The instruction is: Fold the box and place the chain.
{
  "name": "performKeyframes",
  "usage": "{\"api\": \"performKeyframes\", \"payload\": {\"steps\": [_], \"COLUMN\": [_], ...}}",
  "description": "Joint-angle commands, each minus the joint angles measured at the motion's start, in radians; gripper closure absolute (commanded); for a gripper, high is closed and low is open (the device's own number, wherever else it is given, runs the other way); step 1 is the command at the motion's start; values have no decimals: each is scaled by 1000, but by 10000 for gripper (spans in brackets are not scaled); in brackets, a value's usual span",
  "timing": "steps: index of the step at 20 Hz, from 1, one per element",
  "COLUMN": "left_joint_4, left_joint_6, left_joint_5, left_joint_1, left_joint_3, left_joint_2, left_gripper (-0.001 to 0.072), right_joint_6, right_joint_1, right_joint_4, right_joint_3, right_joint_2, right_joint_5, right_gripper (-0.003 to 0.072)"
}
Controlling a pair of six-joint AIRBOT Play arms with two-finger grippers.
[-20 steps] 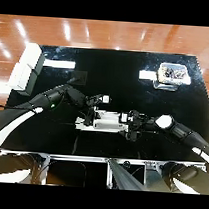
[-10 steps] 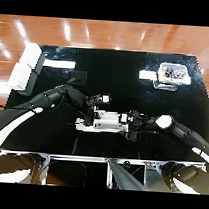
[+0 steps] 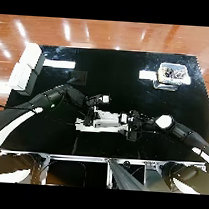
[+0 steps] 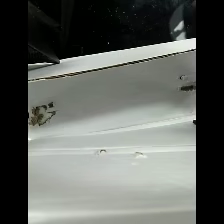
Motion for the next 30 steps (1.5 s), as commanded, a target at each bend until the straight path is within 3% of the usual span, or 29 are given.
{"api": "performKeyframes", "payload": {"steps": [1, 11, 12, 15, 16, 17, 18, 30], "left_joint_4": [-5, -8, -8, -8, -8, -8, -8, -8], "left_joint_6": [0, -1, -1, -1, -1, -1, -1, -1], "left_joint_5": [-1, 37, 37, 36, 36, 36, 36, 48], "left_joint_1": [0, 0, 0, 0, 0, 0, 0, 0], "left_joint_3": [0, 0, 0, 0, 0, 0, 0, 1], "left_joint_2": [0, 0, 0, 0, 0, 0, 0, 0], "left_gripper": [679, 679, 679, 679, 679, 679, 679, 679], "right_joint_6": [0, 7, 9, 17, 19, 27, 36, 48], "right_joint_1": [0, 0, 0, 0, 0, 0, 0, 0], "right_joint_4": [1, 12, 12, 11, 11, 11, 11, 11], "right_joint_3": [0, 0, 0, 0, 0, 0, 0, 0], "right_joint_2": [-1, -1, -1, -1, -1, -1, -1, -1], "right_joint_5": [-2, 22, 24, 24, 24, 24, 24, 8], "right_gripper": [208, 207, 171, 169, 142, 5, -3, 0]}}
